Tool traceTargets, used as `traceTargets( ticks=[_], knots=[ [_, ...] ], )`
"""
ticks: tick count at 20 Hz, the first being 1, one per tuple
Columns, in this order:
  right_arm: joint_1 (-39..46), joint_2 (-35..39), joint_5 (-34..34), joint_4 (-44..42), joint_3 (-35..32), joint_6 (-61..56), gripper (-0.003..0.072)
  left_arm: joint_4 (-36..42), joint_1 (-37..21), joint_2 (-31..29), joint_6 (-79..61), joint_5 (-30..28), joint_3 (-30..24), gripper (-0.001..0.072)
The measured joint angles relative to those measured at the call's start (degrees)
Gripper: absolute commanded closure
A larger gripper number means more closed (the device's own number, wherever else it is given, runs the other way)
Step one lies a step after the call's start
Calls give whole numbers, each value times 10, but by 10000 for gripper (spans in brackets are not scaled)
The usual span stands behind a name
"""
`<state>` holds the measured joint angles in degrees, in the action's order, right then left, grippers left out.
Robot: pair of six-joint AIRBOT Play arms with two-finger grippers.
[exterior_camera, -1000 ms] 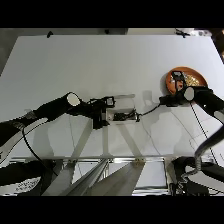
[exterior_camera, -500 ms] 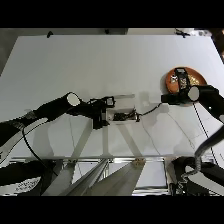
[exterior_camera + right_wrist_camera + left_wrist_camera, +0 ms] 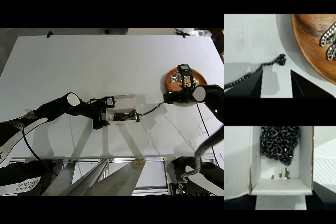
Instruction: Fold the box and place the chain.
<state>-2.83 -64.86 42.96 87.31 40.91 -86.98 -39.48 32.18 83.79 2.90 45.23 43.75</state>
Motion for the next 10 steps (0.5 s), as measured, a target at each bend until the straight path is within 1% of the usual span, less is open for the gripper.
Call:
traceTargets(
  ticks=[7, 8, 9, 10],
  knots=[
    [0, -63, -10, -1, 0, 5, 300, 0, 0, 0, 0, 0, 0, 318],
    [0, -71, -12, -1, 0, 5, 307, 0, 0, 0, 0, 0, 0, 318],
    [0, -77, -14, -1, 0, 5, 345, 0, 0, 0, 0, 0, 0, 318],
    [0, -82, -16, -1, 0, 5, 347, 0, 0, 0, 0, 0, 0, 318]
  ],
)
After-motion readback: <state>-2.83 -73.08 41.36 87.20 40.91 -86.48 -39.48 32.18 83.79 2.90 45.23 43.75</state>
